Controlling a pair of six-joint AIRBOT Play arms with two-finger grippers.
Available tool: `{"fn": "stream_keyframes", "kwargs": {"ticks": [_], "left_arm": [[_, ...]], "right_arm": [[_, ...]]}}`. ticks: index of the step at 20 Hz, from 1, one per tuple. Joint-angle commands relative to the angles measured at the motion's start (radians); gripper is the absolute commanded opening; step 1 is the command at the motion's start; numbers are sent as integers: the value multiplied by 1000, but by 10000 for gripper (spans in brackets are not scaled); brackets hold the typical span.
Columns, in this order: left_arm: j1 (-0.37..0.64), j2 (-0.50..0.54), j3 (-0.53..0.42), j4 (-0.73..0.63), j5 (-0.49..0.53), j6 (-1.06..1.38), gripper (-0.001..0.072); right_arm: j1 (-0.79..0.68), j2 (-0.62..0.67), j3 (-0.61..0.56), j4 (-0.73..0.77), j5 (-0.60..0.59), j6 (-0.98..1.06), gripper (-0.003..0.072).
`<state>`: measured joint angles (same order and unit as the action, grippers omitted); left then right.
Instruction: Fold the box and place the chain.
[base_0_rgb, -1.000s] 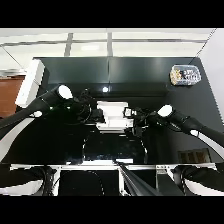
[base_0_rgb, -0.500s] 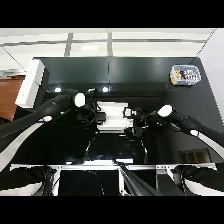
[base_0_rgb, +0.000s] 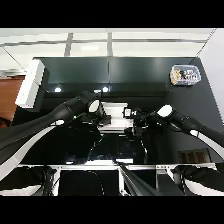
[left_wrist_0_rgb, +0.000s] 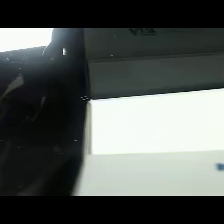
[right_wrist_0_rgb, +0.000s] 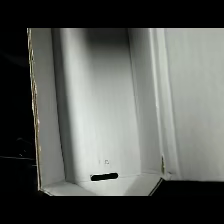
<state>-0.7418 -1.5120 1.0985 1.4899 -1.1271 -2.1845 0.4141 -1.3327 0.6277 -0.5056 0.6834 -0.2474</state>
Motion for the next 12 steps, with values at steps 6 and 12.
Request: {"fn": "stream_keyframes", "kwargs": {"ticks": [6,12], "left_arm": [[-7,-3,5,-14,6,-22,55],[-4,-3,5,6,26,-22,26]], "right_arm": [[0,-1,1,-1,0,0,477],[0,-1,1,0,0,0,477]]}}
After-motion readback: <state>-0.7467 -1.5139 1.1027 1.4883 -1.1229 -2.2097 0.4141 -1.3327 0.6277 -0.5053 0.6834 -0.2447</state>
